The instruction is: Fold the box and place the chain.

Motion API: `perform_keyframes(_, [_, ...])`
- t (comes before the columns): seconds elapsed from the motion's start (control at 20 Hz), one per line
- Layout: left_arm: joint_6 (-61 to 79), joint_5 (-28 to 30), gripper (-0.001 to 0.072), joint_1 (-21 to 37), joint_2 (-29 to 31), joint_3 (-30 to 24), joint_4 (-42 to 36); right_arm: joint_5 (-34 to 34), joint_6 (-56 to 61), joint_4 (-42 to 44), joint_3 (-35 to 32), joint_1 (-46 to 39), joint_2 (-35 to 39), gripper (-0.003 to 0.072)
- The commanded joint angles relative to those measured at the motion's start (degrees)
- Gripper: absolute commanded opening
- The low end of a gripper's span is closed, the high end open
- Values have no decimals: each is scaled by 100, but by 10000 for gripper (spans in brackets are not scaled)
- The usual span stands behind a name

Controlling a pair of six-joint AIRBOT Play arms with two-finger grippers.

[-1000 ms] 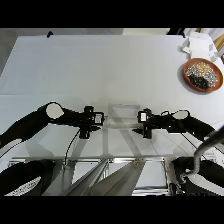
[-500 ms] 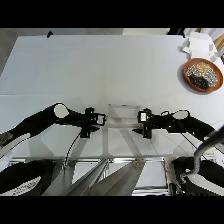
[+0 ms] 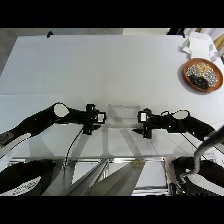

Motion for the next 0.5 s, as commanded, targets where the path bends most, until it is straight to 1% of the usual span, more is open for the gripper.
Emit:
perform_keyframes(0.0, [411,26,457,-4,-7,0,-240,0,0,2,2,2,4,376])
perform_keyframes(0.2, [413,31,453,-20,-9,0,-243,2,0,2,2,2,4,376])
perform_keyframes(0.35, [415,50,448,-144,-24,0,-339,2,0,2,2,2,4,376])
perform_keyframes(0.4, [415,63,411,-197,-24,0,-393,0,0,2,2,2,4,376])
perform_keyframes(0.45, [413,63,340,-254,-24,0,-461,2,0,0,2,2,4,376])
